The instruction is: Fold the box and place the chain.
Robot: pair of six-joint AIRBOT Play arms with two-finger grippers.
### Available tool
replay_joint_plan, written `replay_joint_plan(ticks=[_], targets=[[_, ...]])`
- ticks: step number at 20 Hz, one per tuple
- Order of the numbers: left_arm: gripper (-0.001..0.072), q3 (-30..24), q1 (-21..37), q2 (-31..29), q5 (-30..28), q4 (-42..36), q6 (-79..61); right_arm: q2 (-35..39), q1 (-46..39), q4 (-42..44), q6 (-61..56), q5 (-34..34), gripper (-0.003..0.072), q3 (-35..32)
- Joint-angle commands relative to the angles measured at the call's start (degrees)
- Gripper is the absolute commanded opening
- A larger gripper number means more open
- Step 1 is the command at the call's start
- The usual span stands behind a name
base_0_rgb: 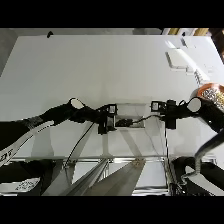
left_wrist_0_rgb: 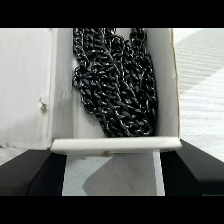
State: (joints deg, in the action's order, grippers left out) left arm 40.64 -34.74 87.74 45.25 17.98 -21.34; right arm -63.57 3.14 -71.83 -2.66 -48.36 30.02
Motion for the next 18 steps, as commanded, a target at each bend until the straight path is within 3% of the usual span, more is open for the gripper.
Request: replay_joint_plan(ticks=[1, 2, 5, 6, 9, 12, 18], targets=[[0.0290, 0.0, 0.0, 0.0, 0.0, 0.0, 0.0, -1.3, 0.0, 0.7, 0.5, 1.9, 0.0219, -0.3], [0.0290, 0.0, 0.0, 0.0, 0.0, 0.0, 0.0, -1.5, 0.0, 0.7, 0.5, 1.9, 0.0197, -0.3], [0.0290, 0.0, 0.0, 0.0, 0.0, 0.0, 0.0, -1.4, 0.0, 0.2, -0.2, 0.6, 0.0033, -0.3], [0.0290, 0.0, 0.0, 0.0, 0.0, 0.0, 0.0, -1.4, 0.0, -0.1, -0.4, -0.5, 0.0020, -0.3], [0.0290, 0.0, 0.0, 0.0, 0.0, 0.0, 0.0, 1.0, 0.0, -0.3, -0.5, -3.8, 0.0020, -0.3], [0.0290, 0.0, 0.0, 0.0, 0.0, 0.0, 0.0, 9.2, 0.0, 2.4, -2.2, -6.8, 0.0020, -0.3], [0.0290, 0.0, 0.0, 0.0, 0.0, 0.0, 0.0, 21.5, 7.9, 22.9, -5.4, -11.1, 0.0020, -0.3]])
